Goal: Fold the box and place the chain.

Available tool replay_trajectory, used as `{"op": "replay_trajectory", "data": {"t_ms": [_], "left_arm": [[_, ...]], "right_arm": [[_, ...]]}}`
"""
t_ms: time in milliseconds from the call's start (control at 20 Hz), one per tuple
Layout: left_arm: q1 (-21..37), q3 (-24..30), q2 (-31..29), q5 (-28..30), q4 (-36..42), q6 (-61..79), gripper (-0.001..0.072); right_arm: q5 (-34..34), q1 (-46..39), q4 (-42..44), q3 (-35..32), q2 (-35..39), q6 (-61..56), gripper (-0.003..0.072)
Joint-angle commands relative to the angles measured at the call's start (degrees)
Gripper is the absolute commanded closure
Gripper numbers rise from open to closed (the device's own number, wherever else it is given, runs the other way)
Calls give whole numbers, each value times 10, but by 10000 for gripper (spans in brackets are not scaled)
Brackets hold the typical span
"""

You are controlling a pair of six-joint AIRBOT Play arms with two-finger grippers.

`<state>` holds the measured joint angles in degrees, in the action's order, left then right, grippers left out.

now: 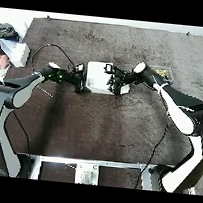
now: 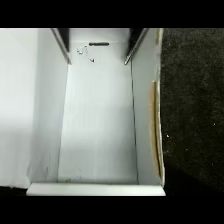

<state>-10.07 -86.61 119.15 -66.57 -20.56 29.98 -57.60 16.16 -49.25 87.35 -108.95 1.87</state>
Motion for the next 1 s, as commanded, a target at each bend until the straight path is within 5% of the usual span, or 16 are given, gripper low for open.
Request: {"op": "replay_trajectory", "data": {"t_ms": [0,50,350,400,450,950], "left_arm": [[0,0,0,0,0,1,293],[0,0,0,0,0,1,293],[0,0,0,0,0,1,293],[0,0,0,0,0,1,294],[0,0,0,0,0,1,294],[0,0,0,0,0,1,293]], "right_arm": [[-4,0,-9,0,3,-7,453],[-6,0,-23,0,7,-21,534],[-7,-5,-168,0,66,-172,535],[-11,-10,-172,0,77,-185,594],[-16,-18,-166,0,88,-196,674],[-92,-163,-70,-3,119,-530,673]]}}
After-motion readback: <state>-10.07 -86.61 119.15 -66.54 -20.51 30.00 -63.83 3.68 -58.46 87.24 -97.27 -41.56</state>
